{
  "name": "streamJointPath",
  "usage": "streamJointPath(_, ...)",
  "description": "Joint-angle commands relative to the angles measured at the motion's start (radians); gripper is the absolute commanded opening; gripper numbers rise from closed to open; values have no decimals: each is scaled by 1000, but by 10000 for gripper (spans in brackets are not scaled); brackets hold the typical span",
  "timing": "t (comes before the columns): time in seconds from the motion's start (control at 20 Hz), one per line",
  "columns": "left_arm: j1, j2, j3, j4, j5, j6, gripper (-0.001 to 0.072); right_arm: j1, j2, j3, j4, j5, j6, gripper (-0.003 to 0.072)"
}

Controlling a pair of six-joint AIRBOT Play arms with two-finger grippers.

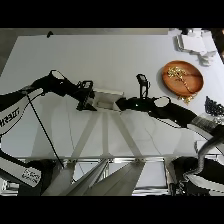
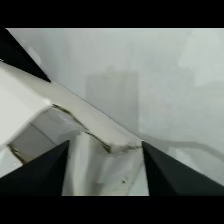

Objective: Fold the box and place the chain.

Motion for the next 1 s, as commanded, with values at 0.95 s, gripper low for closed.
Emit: streamJointPath(0.95,1,0,0,0,0,0,56,121,-195,415,-1267,495,1354,528)
